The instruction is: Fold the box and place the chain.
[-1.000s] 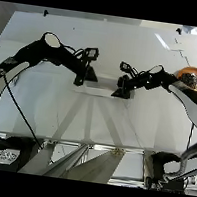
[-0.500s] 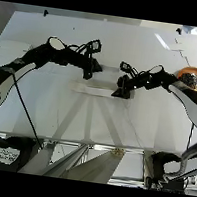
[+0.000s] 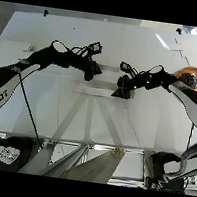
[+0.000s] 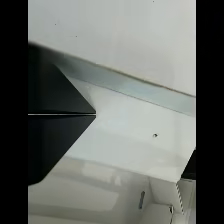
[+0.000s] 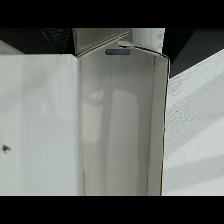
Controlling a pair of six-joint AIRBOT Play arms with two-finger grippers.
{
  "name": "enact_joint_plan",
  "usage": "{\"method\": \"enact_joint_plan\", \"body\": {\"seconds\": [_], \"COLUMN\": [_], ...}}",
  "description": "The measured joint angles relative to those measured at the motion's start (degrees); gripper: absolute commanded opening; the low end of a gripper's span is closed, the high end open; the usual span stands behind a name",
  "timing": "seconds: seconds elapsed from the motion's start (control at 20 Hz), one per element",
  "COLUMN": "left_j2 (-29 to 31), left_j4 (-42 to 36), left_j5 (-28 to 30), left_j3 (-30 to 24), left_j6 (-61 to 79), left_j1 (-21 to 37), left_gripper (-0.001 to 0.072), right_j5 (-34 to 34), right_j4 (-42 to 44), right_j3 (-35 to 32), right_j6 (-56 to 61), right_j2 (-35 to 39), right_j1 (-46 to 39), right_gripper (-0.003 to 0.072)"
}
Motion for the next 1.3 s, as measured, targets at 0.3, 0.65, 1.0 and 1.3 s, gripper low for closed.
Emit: {"method": "enact_joint_plan", "body": {"seconds": [0.3, 0.65, 1.0, 1.3], "left_j2": [6.1, 9.4, 6.9, 4.6], "left_j4": [0.7, 15.3, 21.1, 16.9], "left_j5": [-6.2, -11.8, -6.1, -4.5], "left_j3": [0.0, -1.0, -7.6, -9.2], "left_j6": [-0.1, -0.2, 9.9, 15.8], "left_j1": [3.3, 6.6, 6.9, 6.3], "left_gripper": [0.0015, 0.0640, 0.0640, 0.0631], "right_j5": [0.0, 0.0, 0.0, 0.0], "right_j4": [0.0, 0.0, 0.0, 0.0], "right_j3": [0.0, 0.0, 0.0, 0.0], "right_j6": [0.0, 0.0, 0.0, 0.0], "right_j2": [0.0, 0.0, 0.0, 0.0], "right_j1": [0.0, 0.0, 0.0, 0.0], "right_gripper": [0.0433, 0.0433, 0.0433, 0.0433]}}
